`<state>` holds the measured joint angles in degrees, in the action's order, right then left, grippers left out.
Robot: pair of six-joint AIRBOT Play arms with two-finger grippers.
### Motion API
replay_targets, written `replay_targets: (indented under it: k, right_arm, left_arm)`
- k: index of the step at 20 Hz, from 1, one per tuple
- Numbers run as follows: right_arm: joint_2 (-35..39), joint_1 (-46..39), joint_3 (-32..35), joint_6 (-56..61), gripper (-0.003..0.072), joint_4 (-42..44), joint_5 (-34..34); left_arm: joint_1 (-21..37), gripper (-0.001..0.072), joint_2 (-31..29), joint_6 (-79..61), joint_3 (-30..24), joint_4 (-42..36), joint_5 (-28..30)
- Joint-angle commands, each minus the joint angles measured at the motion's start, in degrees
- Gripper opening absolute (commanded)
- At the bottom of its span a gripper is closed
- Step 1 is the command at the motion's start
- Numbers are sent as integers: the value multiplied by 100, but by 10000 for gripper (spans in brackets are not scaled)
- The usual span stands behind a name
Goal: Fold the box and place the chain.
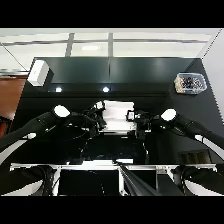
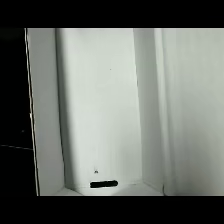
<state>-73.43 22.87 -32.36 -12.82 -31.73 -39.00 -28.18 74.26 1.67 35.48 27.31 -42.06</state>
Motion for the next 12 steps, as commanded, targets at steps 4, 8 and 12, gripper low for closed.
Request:
replay_targets:
  k: [4,8,12]
  right_arm:
    - [0,2,0,2,423,2,4]
    - [0,2,0,4,423,2,7]
    - [0,2,0,2,423,2,7]
  left_arm:
    - [-4,412,79,-26,0,-96,420]
    - [-7,321,81,-17,0,-37,133]
    - [48,27,42,260,116,289,-247]
